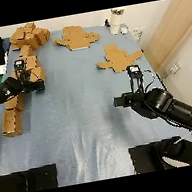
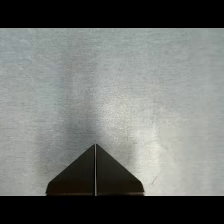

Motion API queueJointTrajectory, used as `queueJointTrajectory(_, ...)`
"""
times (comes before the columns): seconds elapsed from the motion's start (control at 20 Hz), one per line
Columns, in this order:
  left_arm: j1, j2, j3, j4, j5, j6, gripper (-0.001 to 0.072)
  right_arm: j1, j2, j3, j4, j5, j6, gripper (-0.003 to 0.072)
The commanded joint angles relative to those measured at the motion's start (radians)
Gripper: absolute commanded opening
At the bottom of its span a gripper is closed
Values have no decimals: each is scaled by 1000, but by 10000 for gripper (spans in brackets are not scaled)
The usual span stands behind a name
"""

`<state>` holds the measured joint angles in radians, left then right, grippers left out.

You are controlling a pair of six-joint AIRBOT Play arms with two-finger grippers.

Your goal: Fold the box.

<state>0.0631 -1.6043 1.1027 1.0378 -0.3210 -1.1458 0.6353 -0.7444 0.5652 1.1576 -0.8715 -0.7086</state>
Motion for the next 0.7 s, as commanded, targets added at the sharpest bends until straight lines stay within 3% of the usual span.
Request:
queueJointTrajectory(0.0,1,-77,88,20,12,32,469,0,0,1,-27,0,0,4)
queueJointTrajectory(0.2,21,-89,112,37,25,31,469,0,0,8,-29,-1,0,4)
queueJointTrajectory(0.65,69,-89,112,89,-56,27,469,0,0,19,-24,-1,0,4)
